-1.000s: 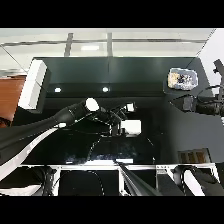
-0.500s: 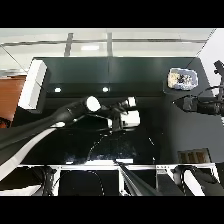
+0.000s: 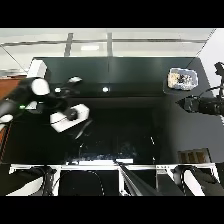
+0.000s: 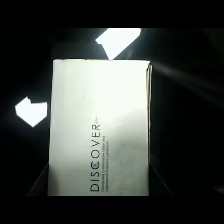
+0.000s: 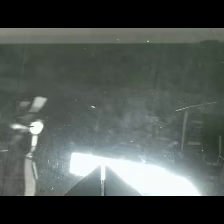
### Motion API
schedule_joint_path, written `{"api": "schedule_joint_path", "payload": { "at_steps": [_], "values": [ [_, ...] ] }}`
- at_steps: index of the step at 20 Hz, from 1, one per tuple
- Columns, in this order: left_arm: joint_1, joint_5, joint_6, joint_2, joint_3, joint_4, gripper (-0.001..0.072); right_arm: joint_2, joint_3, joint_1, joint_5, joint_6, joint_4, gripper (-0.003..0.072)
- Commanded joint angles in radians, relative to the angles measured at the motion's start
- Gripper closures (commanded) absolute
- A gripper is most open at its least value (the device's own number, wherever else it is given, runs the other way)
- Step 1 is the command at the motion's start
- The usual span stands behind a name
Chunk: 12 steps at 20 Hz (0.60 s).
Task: Fold the box and place the chain.
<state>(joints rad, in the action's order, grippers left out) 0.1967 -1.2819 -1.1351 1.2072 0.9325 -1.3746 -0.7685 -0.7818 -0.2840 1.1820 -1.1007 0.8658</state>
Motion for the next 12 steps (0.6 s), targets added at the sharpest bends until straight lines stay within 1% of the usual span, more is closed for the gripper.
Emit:
{"api": "schedule_joint_path", "payload": {
  "at_steps": [1,2,4,6,8,10,11,12],
  "values": [
    [-0.262,-0.220,-0.113,-0.077,-0.080,-0.160,0.0362,-0.001,-0.001,-0.001,-0.005,-0.001,0.010,0.0669],
    [-0.348,-0.224,-0.130,-0.101,-0.085,-0.166,0.0362,-0.001,-0.001,0.000,-0.005,0.000,0.012,0.0669],
    [-0.514,-0.199,-0.132,-0.153,-0.085,-0.166,0.0362,-0.001,-0.001,0.000,-0.005,0.000,0.026,0.0669],
    [-0.678,-0.156,-0.126,-0.195,-0.087,-0.182,0.0362,-0.001,-0.001,-0.001,-0.006,0.000,0.030,0.0669],
    [-0.832,-0.101,-0.129,-0.214,-0.090,-0.175,0.0362,-0.001,-0.001,-0.001,-0.014,-0.001,0.029,0.0668],
    [-0.945,-0.003,-0.123,-0.220,-0.104,-0.139,0.0359,-0.001,-0.001,0.000,-0.023,-0.003,0.028,0.0669],
    [-0.977,0.055,-0.072,-0.226,-0.118,-0.083,0.0356,-0.001,-0.001,0.000,-0.027,-0.003,0.025,0.0669],
    [-0.991,0.110,0.033,-0.235,-0.140,-0.003,0.0357,-0.001,-0.001,0.000,-0.030,-0.011,0.021,0.0669]
  ]
}}
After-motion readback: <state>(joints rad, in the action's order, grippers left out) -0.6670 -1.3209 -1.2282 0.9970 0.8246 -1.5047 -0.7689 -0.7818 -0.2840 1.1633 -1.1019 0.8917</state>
